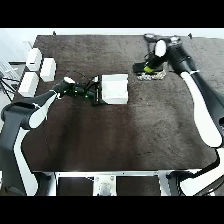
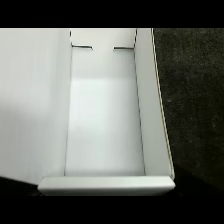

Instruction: Fold the box and place the chain.

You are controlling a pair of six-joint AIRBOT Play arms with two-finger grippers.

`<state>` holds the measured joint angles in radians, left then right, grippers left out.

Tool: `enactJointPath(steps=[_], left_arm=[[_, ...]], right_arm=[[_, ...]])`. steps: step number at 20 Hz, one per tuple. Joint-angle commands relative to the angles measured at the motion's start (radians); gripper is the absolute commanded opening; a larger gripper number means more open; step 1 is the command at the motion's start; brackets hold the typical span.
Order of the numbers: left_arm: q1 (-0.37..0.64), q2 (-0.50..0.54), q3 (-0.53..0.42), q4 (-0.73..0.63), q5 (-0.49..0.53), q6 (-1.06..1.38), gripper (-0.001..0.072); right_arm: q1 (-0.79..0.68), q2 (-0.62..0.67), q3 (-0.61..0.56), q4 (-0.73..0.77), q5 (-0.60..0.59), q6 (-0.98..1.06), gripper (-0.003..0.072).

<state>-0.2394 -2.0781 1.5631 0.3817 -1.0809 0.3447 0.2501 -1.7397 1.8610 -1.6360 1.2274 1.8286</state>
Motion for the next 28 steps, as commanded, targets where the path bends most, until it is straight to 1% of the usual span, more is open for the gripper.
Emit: enactJointPath(steps=[1, 3, 4, 6, 13, 15, 18, 19, 21, 24, 27, 28], left_arm=[[0.0, 0.0, 0.0, 0.0, 0.0, 0.0, 0.0356], [0.0, 0.0, 0.0, 0.0, 0.0, 0.0, 0.0356], [0.0, 0.0, 0.0, 0.0, -0.001, 0.0, 0.0356], [0.0, 0.0, 0.0, 0.0, -0.001, 0.0, 0.0357], [0.0, 0.0, 0.0, 0.0, -0.001, 0.0, 0.0356], [0.0, 0.0, 0.0, 0.0, -0.001, 0.0, 0.0356], [0.0, 0.0, 0.0, 0.0, -0.001, 0.0, 0.0356], [0.0, 0.0, 0.0, 0.0, -0.001, 0.0, 0.0356], [0.0, 0.0, 0.0, 0.0, -0.001, 0.0, 0.0356], [0.0, 0.0, 0.0, 0.0, -0.001, 0.0, 0.0357], [0.0, 0.0, 0.0, 0.0, -0.002, 0.0, 0.0356], [0.0, 0.0, 0.0, 0.0, -0.002, 0.0, 0.0357]], right_arm=[[-0.121, -0.016, 0.0, 0.067, -0.162, -0.101, 0.0472], [-0.184, -0.066, 0.001, 0.188, -0.238, -0.181, 0.0423], [-0.205, -0.092, 0.001, 0.244, -0.258, -0.22, 0.0422], [-0.228, -0.141, 0.008, 0.298, -0.264, -0.286, 0.0405], [-0.232, -0.304, 0.143, 0.331, -0.255, -0.33, 0.0405], [-0.225, -0.325, 0.148, 0.348, -0.251, -0.349, 0.0392], [-0.211, -0.345, 0.15, 0.333, -0.234, -0.351, 0.0385], [-0.207, -0.345, 0.15, 0.335, -0.229, -0.354, 0.0363], [-0.195, -0.352, 0.15, 0.332, -0.19, -0.368, 0.0354], [-0.187, -0.352, 0.151, 0.282, -0.187, -0.371, 0.0351], [-0.187, -0.352, 0.151, 0.261, -0.185, -0.362, 0.0327], [-0.187, -0.353, 0.151, 0.24, -0.171, -0.36, 0.0247]])
